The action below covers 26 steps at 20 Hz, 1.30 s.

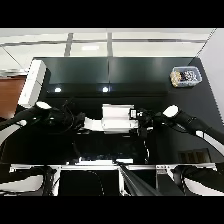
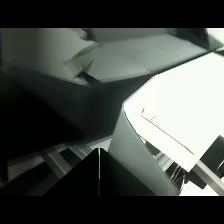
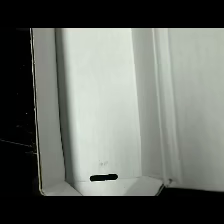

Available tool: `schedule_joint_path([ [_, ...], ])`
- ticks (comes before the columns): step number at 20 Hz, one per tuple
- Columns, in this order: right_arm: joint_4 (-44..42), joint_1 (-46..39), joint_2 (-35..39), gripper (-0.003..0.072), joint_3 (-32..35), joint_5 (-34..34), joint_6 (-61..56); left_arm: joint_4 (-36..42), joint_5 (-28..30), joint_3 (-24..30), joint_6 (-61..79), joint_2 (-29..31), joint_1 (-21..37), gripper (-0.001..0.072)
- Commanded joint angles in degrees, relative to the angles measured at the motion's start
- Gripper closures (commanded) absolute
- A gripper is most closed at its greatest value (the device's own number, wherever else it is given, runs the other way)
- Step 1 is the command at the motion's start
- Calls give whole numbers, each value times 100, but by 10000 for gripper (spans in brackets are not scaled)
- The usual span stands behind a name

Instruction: Fold the box and place the chain.

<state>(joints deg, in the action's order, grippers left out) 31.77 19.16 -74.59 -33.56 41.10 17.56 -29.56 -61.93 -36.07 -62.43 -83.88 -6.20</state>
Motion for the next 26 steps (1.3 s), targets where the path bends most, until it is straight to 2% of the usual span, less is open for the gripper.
schedule_joint_path([
  [1, 0, 0, -2, 482, -7, 2, -2, 302, -153, -223, 254, -155, -264, 683],
  [4, 0, 0, -2, 482, -7, 2, 0, 409, -599, -463, 531, -155, -260, 683],
  [5, 0, 0, -2, 483, -7, 2, -2, 409, -662, -527, 529, -155, -260, 626],
  [7, 0, 0, -2, 483, -7, 2, 0, 409, -732, -638, 527, -155, -260, 179],
  [8, 0, 0, -2, 482, -7, 2, -2, 413, -763, -691, 527, -153, -262, 139],
  [12, 0, 0, -2, 483, -7, 0, -2, 413, -776, -874, 498, -151, -483, 144],
  [14, 0, 0, -2, 482, -7, 0, -2, 411, -778, -1012, 501, -151, -699, 288],
  [15, 0, 0, -2, 482, -7, 0, -2, 404, -778, -1093, 507, -151, -789, 305],
  [20, 0, 0, -2, 482, -7, 0, -2, 175, -929, -1488, -15, -149, -1012, 305],
  [26, 0, 0, -2, 482, -7, 0, -2, -1196, -868, -1878, -1257, -149, -1357, 306],
])
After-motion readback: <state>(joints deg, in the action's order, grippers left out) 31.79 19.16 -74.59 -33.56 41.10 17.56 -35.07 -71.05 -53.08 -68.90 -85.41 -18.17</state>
